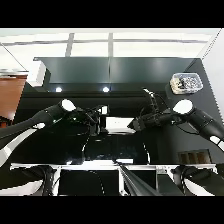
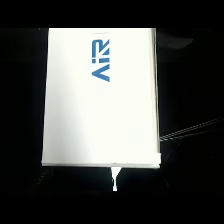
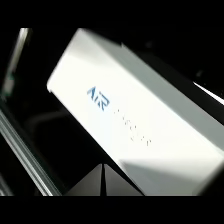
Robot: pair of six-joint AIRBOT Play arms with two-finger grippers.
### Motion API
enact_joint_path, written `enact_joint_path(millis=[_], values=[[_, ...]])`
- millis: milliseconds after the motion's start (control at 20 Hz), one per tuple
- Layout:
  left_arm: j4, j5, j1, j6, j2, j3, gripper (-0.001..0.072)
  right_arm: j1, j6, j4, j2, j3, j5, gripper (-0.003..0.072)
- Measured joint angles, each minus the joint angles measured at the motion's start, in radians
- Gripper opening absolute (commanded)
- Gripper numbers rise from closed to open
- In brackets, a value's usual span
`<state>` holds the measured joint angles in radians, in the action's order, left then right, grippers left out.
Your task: Fold the box and place the chain.
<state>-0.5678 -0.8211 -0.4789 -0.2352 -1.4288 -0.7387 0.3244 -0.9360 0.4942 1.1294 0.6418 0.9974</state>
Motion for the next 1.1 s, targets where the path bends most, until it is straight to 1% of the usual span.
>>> enact_joint_path(millis=[100, 200, 450, 900, 1000, 1100], values=[[0.0, 0.0, 0.0, 0.0, 0.0, 0.0, 0.0465, -0.002, 0.0, -0.072, 0.014, -0.024, -0.045, 0.0015], [0.0, 0.0, 0.0, 0.0, 0.0, 0.0, 0.0464, -0.004, -0.007, -0.094, 0.031, -0.037, -0.069, 0.0016], [0.0, 0.001, 0.0, 0.0, 0.0, 0.0, 0.0465, -0.004, -0.049, -0.06, 0.061, -0.048, -0.098, 0.0016], [0.001, 0.003, 0.0, 0.002, 0.0, 0.0, 0.0465, -0.004, -0.071, -0.033, 0.071, -0.05, -0.135, 0.0016], [0.001, 0.004, 0.0, 0.002, 0.0, 0.0, 0.0465, -0.007, -0.072, -0.029, 0.071, -0.04, -0.126, 0.0016], [0.001, 0.004, 0.0, 0.002, 0.0, 0.0, 0.0465, -0.025, -0.071, 0.0, 0.069, -0.006, -0.085, 0.0016]])
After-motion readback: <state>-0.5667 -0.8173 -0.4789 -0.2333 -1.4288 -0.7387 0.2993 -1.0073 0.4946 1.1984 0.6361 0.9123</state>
